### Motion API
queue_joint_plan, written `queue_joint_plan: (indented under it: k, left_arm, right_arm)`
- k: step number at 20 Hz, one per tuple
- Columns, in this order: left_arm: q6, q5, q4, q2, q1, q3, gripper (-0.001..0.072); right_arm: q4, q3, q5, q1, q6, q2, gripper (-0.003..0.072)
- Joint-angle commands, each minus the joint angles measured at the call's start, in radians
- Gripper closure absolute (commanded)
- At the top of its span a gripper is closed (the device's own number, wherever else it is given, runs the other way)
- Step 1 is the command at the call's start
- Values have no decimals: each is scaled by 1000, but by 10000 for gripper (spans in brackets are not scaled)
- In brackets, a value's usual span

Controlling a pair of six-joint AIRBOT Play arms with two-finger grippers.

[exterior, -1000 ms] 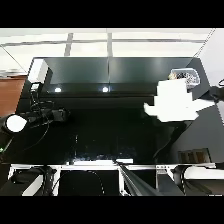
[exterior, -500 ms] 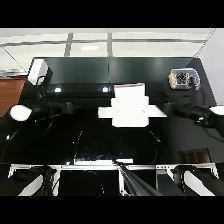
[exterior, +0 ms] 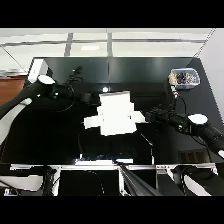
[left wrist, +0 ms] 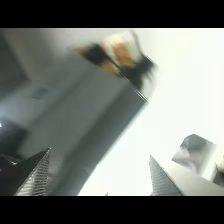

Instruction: Fold the box and place the chain.

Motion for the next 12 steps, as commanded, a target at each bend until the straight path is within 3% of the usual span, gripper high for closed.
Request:
queue_joint_plan:
  k: [1, 4, 6, 8, 9, 10, 11, 12]
  left_arm:
    - [161, -203, -33, -142, -43, 110, 24]
    - [228, -191, -30, -156, -64, 127, 38]
    - [241, -161, 6, -156, -76, 132, 105]
    - [285, -161, 45, -157, -92, 137, 242]
    - [296, -165, 68, -157, -102, 139, 262]
    - [310, -175, 107, -157, -111, 143, 365]
    - [311, -175, 151, -157, -121, 145, 381]
    - [311, -172, 193, -158, -130, 149, 463]
  right_arm:
    - [8, -4, -22, 19, 8, 2, 672]
    - [8, -4, -16, 19, 8, 2, 672]
    - [8, -4, -14, 19, 11, 2, 672]
    - [8, -4, -15, 19, 11, 2, 673]
    - [8, -4, -16, 19, 11, 2, 672]
    - [8, -4, -16, 19, 11, 2, 672]
    - [8, -4, -16, 19, 11, 2, 672]
    - [8, -4, -16, 19, 11, 2, 672]
